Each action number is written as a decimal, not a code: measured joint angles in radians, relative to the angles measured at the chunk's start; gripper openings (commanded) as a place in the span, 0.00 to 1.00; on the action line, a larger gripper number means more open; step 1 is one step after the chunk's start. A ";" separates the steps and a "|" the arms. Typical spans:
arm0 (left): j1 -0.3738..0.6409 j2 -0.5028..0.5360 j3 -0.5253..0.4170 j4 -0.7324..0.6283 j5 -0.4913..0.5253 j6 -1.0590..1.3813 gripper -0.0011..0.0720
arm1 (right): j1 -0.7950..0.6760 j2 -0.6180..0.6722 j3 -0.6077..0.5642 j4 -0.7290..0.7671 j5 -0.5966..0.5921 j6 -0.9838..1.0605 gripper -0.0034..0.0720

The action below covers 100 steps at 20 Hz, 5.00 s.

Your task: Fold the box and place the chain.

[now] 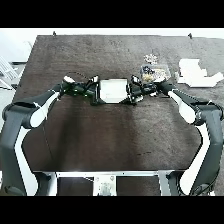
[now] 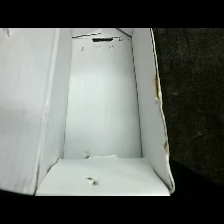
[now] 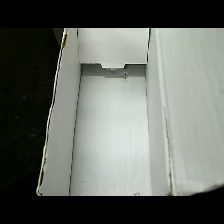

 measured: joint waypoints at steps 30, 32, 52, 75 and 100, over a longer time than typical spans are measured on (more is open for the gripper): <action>-0.001 0.000 0.000 -0.001 0.049 -0.003 0.66 | 0.002 0.000 0.000 0.001 -0.002 0.000 0.81; -0.001 0.000 0.000 -0.001 0.050 -0.003 0.66 | 0.003 0.000 0.000 0.001 -0.002 0.000 0.81; -0.001 0.000 0.000 -0.003 0.056 -0.004 0.66 | -0.047 0.035 0.000 -0.079 0.044 0.097 1.00; 0.001 0.000 0.001 -0.001 0.052 -0.004 0.66 | -0.022 0.224 0.000 -0.007 0.045 0.325 0.06; 0.001 0.000 0.001 -0.002 0.047 -0.005 0.66 | 0.037 0.109 0.222 -0.156 -0.132 0.631 0.06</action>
